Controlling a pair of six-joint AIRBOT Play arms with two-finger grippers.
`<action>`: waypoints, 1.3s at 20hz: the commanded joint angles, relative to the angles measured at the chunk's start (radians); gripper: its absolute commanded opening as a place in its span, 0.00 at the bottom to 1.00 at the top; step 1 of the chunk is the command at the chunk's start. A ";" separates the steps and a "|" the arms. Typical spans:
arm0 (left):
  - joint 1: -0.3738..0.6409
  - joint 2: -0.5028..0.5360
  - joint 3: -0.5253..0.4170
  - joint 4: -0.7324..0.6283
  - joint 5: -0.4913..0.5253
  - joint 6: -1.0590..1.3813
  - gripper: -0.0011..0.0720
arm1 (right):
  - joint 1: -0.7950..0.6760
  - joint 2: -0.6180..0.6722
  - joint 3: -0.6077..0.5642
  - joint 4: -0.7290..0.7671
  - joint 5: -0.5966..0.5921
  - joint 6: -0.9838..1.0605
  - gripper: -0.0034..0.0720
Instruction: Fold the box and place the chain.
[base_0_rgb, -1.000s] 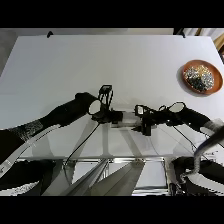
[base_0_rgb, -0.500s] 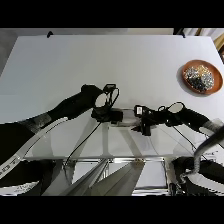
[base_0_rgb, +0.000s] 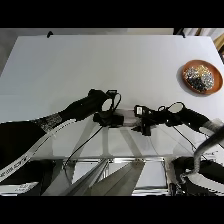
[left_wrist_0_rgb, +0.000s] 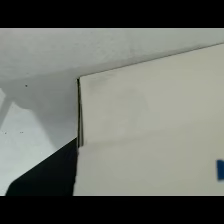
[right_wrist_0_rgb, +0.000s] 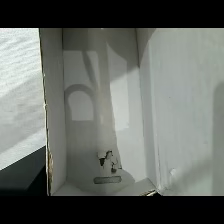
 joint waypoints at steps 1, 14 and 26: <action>-0.002 -0.003 0.001 0.005 0.006 -0.039 0.34 | 0.000 0.001 0.000 0.002 0.000 0.001 0.65; -0.002 -0.003 0.001 0.015 0.020 -0.074 0.36 | 0.000 0.001 0.000 0.002 0.000 0.001 0.65; -0.002 -0.003 0.001 0.014 0.040 -0.089 0.05 | 0.000 0.001 0.000 0.002 0.000 0.001 0.65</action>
